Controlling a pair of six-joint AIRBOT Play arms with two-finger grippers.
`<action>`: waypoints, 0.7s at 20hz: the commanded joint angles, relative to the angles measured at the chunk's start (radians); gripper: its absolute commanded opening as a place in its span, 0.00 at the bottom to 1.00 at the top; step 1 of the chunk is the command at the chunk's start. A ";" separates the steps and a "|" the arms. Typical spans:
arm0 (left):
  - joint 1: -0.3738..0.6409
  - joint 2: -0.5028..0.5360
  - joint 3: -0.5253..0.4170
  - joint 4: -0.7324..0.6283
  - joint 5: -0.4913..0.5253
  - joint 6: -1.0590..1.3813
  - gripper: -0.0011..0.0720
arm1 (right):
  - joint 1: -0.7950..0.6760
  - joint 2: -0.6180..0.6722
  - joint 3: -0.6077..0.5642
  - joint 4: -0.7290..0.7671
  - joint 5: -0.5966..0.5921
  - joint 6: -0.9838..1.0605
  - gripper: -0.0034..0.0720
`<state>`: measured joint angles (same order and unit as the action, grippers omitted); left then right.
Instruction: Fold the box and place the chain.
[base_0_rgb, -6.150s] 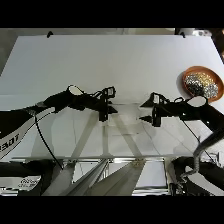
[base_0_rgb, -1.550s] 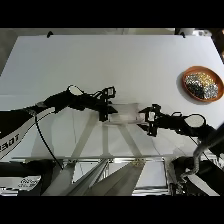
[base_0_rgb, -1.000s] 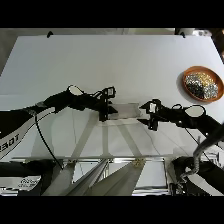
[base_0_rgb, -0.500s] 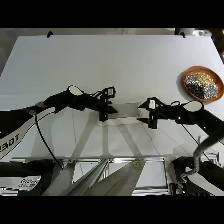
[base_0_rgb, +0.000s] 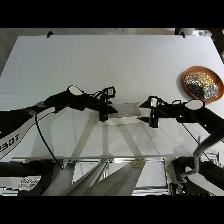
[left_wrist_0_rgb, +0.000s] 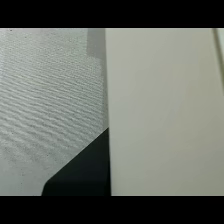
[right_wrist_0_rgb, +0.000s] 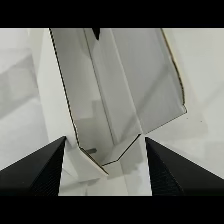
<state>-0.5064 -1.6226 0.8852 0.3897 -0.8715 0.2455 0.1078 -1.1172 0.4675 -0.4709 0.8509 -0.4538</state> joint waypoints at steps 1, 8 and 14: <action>0.000 0.000 0.000 0.000 0.000 0.000 0.03 | -0.017 -0.019 0.011 0.004 0.024 0.004 0.78; 0.000 0.000 0.000 0.000 0.000 0.000 0.03 | -0.019 -0.080 0.046 0.000 0.051 0.004 0.78; 0.000 0.000 0.000 0.000 0.000 0.000 0.03 | -0.018 -0.080 0.048 0.000 0.051 -0.001 0.78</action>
